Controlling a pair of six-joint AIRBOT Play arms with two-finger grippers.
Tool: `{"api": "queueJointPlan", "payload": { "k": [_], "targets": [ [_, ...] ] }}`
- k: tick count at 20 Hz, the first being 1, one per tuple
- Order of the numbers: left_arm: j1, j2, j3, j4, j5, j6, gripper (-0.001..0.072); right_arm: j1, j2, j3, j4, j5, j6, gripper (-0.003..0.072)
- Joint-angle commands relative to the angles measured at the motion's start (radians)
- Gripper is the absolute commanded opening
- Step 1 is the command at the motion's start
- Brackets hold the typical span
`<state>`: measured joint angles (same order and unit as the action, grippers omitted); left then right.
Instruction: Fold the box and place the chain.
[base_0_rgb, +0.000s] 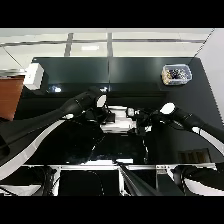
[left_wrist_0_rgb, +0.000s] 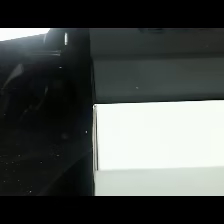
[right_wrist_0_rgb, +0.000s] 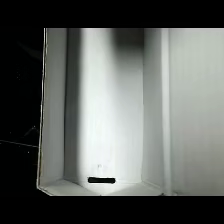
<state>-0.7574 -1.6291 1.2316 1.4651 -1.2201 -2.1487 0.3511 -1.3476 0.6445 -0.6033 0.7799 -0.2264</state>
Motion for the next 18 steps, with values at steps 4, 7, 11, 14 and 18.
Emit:
{"api": "queueJointPlan", "payload": {
  "k": [4, 7, 11, 14, 18],
  "targets": [
    [-0.006, -0.008, 0.000, -0.011, 0.011, 0.002, 0.0025, -0.021, 0.104, 0.001, -0.100, 0.045, 0.112, 0.0624],
    [-0.006, -0.008, 0.000, -0.011, 0.013, 0.002, 0.0025, -0.034, 0.167, 0.001, -0.134, 0.093, 0.114, 0.0624],
    [-0.006, -0.008, 0.000, -0.011, 0.014, 0.002, 0.0025, -0.031, 0.157, 0.000, -0.131, 0.090, 0.114, 0.0623],
    [-0.006, -0.008, 0.000, -0.011, 0.014, 0.002, 0.0025, -0.031, 0.149, 0.000, -0.130, 0.109, 0.114, 0.0580],
    [-0.006, -0.008, 0.000, -0.012, 0.015, 0.002, 0.0025, -0.031, 0.135, 0.000, -0.065, 0.127, 0.114, 0.0288]
  ]
}}
